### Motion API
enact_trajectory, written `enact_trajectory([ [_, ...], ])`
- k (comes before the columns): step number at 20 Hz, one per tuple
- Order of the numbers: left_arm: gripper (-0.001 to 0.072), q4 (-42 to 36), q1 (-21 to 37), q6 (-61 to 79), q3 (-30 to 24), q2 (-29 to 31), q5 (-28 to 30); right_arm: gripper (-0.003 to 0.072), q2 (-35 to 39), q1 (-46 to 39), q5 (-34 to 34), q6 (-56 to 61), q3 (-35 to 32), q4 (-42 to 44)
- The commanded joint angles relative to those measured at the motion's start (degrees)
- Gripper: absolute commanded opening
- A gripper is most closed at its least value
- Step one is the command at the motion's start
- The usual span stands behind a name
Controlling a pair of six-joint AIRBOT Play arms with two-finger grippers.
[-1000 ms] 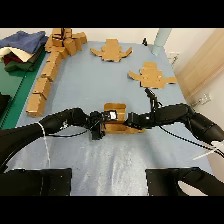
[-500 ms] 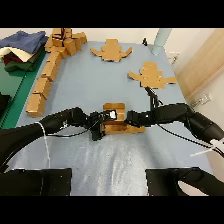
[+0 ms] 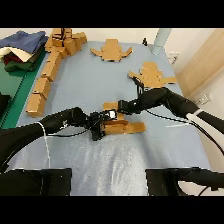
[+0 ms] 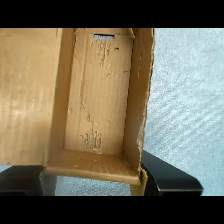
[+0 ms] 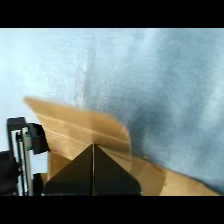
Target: Fold the box.
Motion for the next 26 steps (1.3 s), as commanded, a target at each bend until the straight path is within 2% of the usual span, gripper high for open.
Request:
enact_trajectory([
  [1, 0.044, 0.11, -0.04, 0.0, -0.02, -0.04, -0.11, 0.0002, -6.43, 0.04, -2.62, -4.59, 1.73, -0.66],
  [5, 0.044, 0.11, -0.04, 0.0, -0.02, -0.04, -0.11, 0.0002, -9.64, 0.02, -2.82, -10.86, 1.73, -0.68],
  [13, 0.044, 0.11, -0.04, 0.0, -0.02, -0.04, -0.11, 0.0002, -8.31, 0.02, -4.68, -17.38, 1.99, -0.68],
  [16, 0.044, 0.11, -0.04, 0.0, -0.02, -0.04, -0.11, 0.0002, -2.73, 0.0, -4.94, -19.54, 1.97, -1.99],
  [19, 0.0439, 0.11, -0.04, 0.0, -0.02, -0.04, -0.11, 0.0002, 5.33, 0.0, -6.08, -19.61, 1.95, -7.28],
  [23, 0.0439, 0.11, -0.04, 0.0, -0.04, -0.04, -0.11, 0.0002, 14.51, 0.04, -14.73, -19.58, 0.15, -9.9],
  [26, 0.044, 0.11, -0.04, 0.0, -0.02, -0.04, -0.11, 0.0002, 20.0, 0.04, -20.48, -20.68, -5.66, -9.18],
])
